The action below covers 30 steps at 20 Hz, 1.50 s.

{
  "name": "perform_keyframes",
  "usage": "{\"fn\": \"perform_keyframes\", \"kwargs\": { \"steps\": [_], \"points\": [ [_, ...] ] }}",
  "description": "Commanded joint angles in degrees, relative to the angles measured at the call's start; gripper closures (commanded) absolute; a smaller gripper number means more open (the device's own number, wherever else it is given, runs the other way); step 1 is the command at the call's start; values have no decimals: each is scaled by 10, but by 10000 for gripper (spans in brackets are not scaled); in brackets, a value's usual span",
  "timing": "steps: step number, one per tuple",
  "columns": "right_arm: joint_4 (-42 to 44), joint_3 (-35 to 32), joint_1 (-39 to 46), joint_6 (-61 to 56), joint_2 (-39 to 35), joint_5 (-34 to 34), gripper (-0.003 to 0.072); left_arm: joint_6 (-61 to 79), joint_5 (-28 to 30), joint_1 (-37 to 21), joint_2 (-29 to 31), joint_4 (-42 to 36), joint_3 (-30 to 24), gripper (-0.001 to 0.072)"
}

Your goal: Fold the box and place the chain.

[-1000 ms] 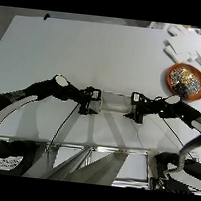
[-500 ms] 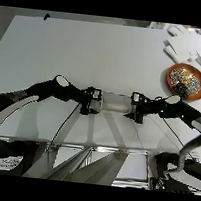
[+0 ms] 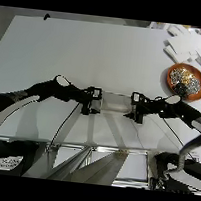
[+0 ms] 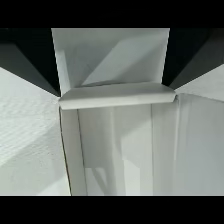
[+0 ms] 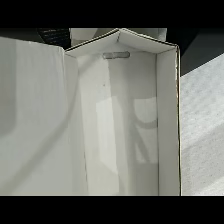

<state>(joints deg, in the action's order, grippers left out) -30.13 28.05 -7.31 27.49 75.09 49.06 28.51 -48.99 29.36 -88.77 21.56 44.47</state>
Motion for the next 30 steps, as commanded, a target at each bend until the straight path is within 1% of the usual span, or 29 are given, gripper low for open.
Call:
{"fn": "perform_keyframes", "kwargs": {
  "steps": [1, 4, 8, 12, 13, 14, 15, 16, 17, 30],
  "points": [
    [0, 0, 0, 0, 0, 0, 388, 3, 3, 8, -2, -10, 0, 1],
    [0, 0, 0, 0, 0, 0, 388, 2, 6, 14, -14, -16, 0, 10],
    [0, 0, 0, 0, 0, 0, 388, 23, 8, 15, -15, -41, 1, 12],
    [0, 0, 0, 0, 0, 0, 388, 21, 8, 15, -16, -42, 1, 26],
    [0, 0, 0, 0, 0, 0, 388, 22, 8, 15, -16, -42, 1, 93],
    [0, 0, 0, 0, 0, 0, 388, 22, 8, 15, -16, -42, 1, 207],
    [0, 0, 0, 0, 0, 0, 388, 22, 8, 15, -16, -42, 1, 340],
    [0, 0, 0, 0, 0, 0, 388, 22, 7, 15, -16, -42, 1, 445],
    [0, 0, 0, 0, 0, 0, 388, 22, 7, 15, -16, -41, 1, 513],
    [0, 0, 0, 0, 0, 0, 388, 21, 7, 14, -16, -42, 1, 507]
  ]
}}
